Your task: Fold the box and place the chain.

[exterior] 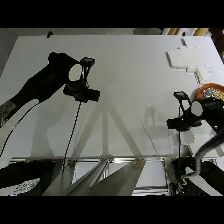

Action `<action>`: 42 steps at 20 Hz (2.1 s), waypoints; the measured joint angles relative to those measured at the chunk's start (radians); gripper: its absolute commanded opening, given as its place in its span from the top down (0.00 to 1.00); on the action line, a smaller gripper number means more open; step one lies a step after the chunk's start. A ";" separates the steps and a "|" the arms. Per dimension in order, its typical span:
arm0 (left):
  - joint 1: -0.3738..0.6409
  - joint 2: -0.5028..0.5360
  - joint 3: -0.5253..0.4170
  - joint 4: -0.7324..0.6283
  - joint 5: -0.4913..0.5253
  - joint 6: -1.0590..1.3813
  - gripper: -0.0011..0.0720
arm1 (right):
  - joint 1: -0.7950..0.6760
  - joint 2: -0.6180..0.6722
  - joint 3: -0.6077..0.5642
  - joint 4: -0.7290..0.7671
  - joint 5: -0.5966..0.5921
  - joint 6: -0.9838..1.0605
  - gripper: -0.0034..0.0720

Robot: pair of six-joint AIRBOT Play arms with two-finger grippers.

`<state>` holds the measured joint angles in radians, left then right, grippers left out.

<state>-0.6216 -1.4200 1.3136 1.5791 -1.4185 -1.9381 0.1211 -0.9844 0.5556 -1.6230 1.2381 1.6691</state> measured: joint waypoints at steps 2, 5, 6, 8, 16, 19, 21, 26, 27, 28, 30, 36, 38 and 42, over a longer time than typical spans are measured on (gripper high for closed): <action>0.000 0.000 0.000 0.000 0.000 0.000 0.97 | 0.000 0.000 0.001 0.000 0.002 0.000 0.93; 0.000 0.000 0.000 0.000 0.000 0.000 0.97 | 0.000 0.005 0.023 -0.025 0.032 -0.001 0.94; 0.000 0.000 0.000 0.000 0.000 0.000 0.97 | -0.001 0.006 0.037 -0.052 0.046 -0.001 0.94; 0.000 0.000 0.000 0.000 0.000 0.000 0.97 | -0.017 0.008 0.072 -0.130 0.082 -0.005 0.94; 0.000 0.000 0.000 0.000 0.001 0.000 0.97 | -0.442 0.009 0.132 -0.458 0.027 -0.096 0.31; 0.000 0.000 0.000 0.000 0.000 0.000 0.97 | -0.624 -0.010 0.136 -0.476 -0.026 -0.123 0.29; 0.000 0.000 0.000 0.000 0.000 0.000 0.97 | -0.710 -0.036 0.137 -0.480 -0.047 -0.146 0.29; 0.000 0.000 0.000 0.000 0.000 0.000 0.97 | -0.824 -0.095 0.137 -0.489 -0.080 -0.206 0.33; 0.000 0.000 0.000 0.000 0.000 0.000 0.97 | -0.836 -0.102 0.137 -0.489 -0.092 -0.215 0.39; 0.000 0.000 0.000 0.000 0.000 0.000 0.97 | -0.847 -0.106 0.137 -0.490 -0.105 -0.220 0.39; 0.000 0.000 0.000 0.000 0.000 0.000 0.97 | -0.868 -0.123 0.137 -0.490 -0.127 -0.229 0.39; 0.000 0.000 0.000 0.000 0.000 0.000 0.97 | -0.897 -0.194 0.137 -0.444 -0.164 -0.301 0.77; 0.000 0.000 0.000 0.000 0.000 0.000 0.97 | -0.899 -0.203 0.137 -0.424 -0.165 -0.318 0.93; 0.000 0.000 0.000 0.000 0.000 0.000 0.97 | -0.851 -0.176 0.137 -0.372 -0.108 -0.335 0.93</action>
<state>-0.6216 -1.4200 1.3136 1.5787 -1.4181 -1.9381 -0.7296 -1.1606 0.6930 -1.9949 1.1297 1.3338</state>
